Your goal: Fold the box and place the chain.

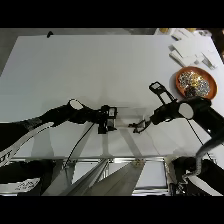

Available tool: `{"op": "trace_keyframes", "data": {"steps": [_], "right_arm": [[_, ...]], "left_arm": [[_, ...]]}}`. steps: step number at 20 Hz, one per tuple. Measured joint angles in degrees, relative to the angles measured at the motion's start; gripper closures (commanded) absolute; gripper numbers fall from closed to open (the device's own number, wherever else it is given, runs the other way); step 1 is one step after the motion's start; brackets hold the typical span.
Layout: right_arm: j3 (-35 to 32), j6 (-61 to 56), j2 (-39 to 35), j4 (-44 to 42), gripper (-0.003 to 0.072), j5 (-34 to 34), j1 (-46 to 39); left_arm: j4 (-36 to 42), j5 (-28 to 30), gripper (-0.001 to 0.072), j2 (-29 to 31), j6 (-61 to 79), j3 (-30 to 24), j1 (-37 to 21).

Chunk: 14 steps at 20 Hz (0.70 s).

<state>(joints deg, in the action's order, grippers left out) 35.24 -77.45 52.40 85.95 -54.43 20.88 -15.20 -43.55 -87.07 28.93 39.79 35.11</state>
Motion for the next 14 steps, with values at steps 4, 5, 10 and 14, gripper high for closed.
{"op": "trace_keyframes", "data": {"steps": [4,5,10,14], "right_arm": [[3.4,-0.5,-9.2,1.2,0.0668,-5.0,0.0],[5.0,-0.5,-10.7,1.0,0.0668,-6.6,0.0],[15.2,0.1,-14.1,-6.6,0.0668,-13.6,0.0],[20.1,2.2,-14.7,-18.2,0.0668,-14.5,0.0]], "left_arm": [[0.0,0.0,0.0700,0.0,0.0,0.0,0.0],[0.0,0.0,0.0700,0.0,0.0,0.0,0.0],[0.0,0.0,0.0700,0.0,0.0,0.0,0.0],[0.0,0.0,0.0700,0.0,0.0,0.0,0.0]]}}
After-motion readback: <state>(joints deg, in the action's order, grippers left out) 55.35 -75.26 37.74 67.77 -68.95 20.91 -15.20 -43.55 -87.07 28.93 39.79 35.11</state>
